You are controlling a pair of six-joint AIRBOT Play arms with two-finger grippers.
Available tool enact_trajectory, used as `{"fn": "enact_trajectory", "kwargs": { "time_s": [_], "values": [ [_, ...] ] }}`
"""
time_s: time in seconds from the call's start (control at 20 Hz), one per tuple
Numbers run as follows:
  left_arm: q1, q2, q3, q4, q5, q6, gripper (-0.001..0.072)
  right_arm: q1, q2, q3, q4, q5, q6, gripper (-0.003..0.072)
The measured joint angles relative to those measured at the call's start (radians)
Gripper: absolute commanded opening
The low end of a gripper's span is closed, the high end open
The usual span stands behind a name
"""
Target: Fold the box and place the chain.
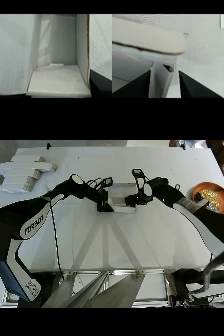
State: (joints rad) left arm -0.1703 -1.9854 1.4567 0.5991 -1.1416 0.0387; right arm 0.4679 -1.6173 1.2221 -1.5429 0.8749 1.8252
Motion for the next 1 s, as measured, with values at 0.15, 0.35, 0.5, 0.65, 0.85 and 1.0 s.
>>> {"fn": "enact_trajectory", "kwargs": {
  "time_s": [0.15, 0.35, 0.5, 0.65, 0.85, 1.0],
  "values": [
    [0.0, 0.0, 0.0, 0.0, 0.0, 0.002, 0.0533, 0.016, -0.026, 0.011, -0.003, 0.012, 0.04, 0.0286],
    [0.0, 0.0, 0.0, 0.002, 0.0, 0.003, 0.0533, 0.032, -0.047, 0.016, -0.017, 0.019, 0.076, 0.0137],
    [0.0, 0.0, 0.0, 0.0, 0.0, -0.001, 0.0533, 0.036, -0.053, 0.018, -0.023, 0.029, 0.09, 0.0012],
    [0.0, 0.0, 0.0, 0.0, 0.0, -0.001, 0.0533, 0.037, -0.055, 0.018, -0.027, 0.029, 0.09, 0.001],
    [0.0, 0.0, 0.0, 0.0, 0.0, 0.0, 0.0533, 0.038, -0.056, 0.018, -0.03, 0.029, 0.103, 0.0011],
    [0.0, 0.0, 0.0, 0.0, 0.0, 0.003, 0.0533, 0.038, -0.056, 0.019, -0.032, 0.027, 0.116, 0.0224]
  ]
}}
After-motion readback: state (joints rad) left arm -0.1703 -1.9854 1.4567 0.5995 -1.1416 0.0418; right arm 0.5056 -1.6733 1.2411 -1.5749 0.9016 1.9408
